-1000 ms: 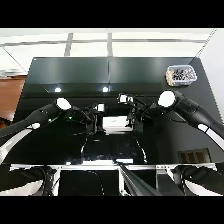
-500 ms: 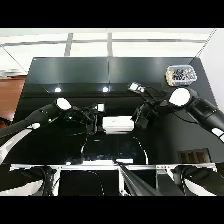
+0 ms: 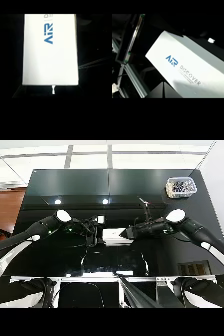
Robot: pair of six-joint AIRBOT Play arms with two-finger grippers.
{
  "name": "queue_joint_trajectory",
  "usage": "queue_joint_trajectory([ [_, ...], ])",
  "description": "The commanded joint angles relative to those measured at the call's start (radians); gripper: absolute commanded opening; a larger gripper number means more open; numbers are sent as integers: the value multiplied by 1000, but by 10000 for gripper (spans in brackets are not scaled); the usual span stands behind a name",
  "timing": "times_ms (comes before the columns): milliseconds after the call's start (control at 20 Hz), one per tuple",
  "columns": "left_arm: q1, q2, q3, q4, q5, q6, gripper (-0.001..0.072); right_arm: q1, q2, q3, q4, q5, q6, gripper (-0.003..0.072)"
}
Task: Fold the box and place the chain.
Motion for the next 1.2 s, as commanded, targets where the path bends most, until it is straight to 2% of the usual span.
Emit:
queue_joint_trajectory([
  [0,1,0,0,0,0,0,441,34,-73,-15,58,-58,8,6],
  [150,1,0,0,0,0,0,441,35,-113,-15,25,-64,9,7],
  [600,1,0,0,0,0,0,441,34,-113,-14,16,-91,-26,8],
  [800,1,0,0,0,1,0,441,-45,-63,3,-8,90,-86,13],
  [1000,1,1,2,-1,39,-2,444,-248,108,46,-145,269,-66,13],
  [1050,1,1,5,-1,38,-2,511,-308,157,45,-176,279,-35,14],
  [1100,1,1,11,-1,32,-4,703,-371,205,45,-215,291,-2,14],
  [1150,1,2,21,0,14,-11,710,-423,243,45,-252,310,11,14],
])
